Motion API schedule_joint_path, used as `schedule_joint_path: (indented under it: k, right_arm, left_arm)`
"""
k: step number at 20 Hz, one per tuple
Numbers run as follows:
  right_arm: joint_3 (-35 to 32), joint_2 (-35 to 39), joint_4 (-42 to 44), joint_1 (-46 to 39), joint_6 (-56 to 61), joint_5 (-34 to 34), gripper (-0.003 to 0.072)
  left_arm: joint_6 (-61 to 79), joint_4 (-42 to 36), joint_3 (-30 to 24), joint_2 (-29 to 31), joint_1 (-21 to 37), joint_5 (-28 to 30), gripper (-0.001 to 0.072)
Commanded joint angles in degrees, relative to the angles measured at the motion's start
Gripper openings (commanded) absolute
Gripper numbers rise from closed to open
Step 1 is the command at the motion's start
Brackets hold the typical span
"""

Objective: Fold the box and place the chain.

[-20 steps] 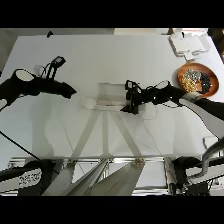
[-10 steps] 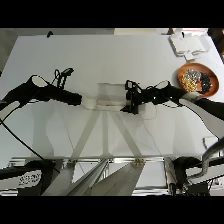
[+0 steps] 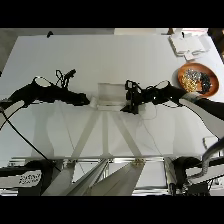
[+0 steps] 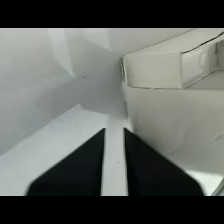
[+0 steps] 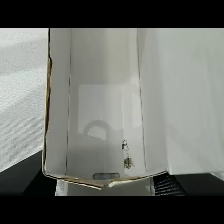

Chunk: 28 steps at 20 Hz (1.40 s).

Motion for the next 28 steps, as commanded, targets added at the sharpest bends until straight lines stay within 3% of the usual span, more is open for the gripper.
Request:
schedule_joint_path:
  k: [1,9,13,14,16,17,18,23,28]
  right_arm:
    - [0.0,0.0,0.0,0.0,0.0,0.0,0.0537]
    - [0.0,0.0,0.0,0.0,0.0,0.0,0.0537]
    - [0.0,0.0,0.0,0.0,0.0,0.0,0.0537]
    - [0.0,0.0,0.0,0.0,0.0,0.0,0.0537]
    - [0.0,0.0,0.0,0.0,0.0,0.0,0.0537]
    - [0.0,0.0,0.0,0.0,0.0,0.0,0.0537]
    - [0.0,0.0,0.0,0.0,0.0,0.0,0.0537]
    - [0.0,0.0,0.0,0.0,0.0,0.0,0.0537]
    - [0.0,0.0,0.0,0.0,0.0,0.0,0.0537]
  left_arm:
    - [1.4,-3.7,0.0,0.1,0.0,-0.3,0.0224]
    - [2.6,-4.3,0.0,1.7,0.8,-0.1,0.0225]
    - [6.3,-9.4,0.0,1.7,0.7,-1.5,0.0238]
    - [6.5,-9.8,0.0,1.6,0.7,-1.7,0.025]
    - [7.6,-10.0,-0.1,1.2,0.6,-1.9,0.033]
    - [7.6,-10.0,-0.1,0.7,0.5,-2.0,0.0405]
    - [7.6,-10.3,-0.1,0.1,0.4,-2.0,0.0427]
    - [10.8,-18.1,-0.1,-1.0,-0.3,-4.0,0.0412]
    - [13.4,-17.7,-0.1,-1.0,-0.9,-3.5,0.0413]
